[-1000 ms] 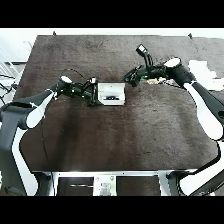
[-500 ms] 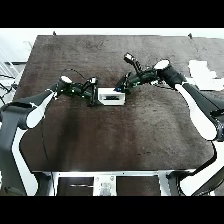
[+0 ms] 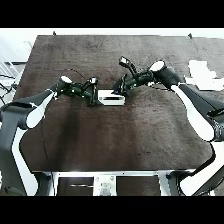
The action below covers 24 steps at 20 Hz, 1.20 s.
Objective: Fold the box and place the chain.
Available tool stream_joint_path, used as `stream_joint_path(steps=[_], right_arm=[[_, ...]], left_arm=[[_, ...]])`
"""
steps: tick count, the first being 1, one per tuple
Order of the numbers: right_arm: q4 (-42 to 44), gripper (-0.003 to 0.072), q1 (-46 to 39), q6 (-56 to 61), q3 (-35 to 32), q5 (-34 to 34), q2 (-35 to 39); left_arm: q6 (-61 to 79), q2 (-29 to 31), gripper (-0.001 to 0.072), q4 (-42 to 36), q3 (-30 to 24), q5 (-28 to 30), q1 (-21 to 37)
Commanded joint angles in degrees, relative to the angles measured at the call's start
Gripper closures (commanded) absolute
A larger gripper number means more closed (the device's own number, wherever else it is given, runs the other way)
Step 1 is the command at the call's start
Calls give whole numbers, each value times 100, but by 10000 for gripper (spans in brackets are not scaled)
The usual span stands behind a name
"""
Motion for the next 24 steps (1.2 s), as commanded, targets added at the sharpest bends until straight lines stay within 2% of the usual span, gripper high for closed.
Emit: stream_joint_path(steps=[1, 5, 6, 11, 15, 24], right_arm=[[-13, 318, 22, -133, 4, -24, -17], [-15, 324, 24, -149, 4, -76, -20], [-15, 353, 35, -149, 4, -160, -24], [-129, 353, 181, -146, 4, -308, -114], [-286, 351, 352, -146, 11, -706, -122], [-313, 383, 361, 26, 28, -693, -116]], left_arm=[[2, 0, 292, 0, 2, 0, 2], [2, 0, 292, 0, 2, 0, 2], [2, 0, 291, 0, 2, 0, 2], [2, 0, 292, 0, 2, 0, 2], [2, 0, 292, 0, 2, 0, 2], [2, 0, 292, 0, 2, -2, 2]])
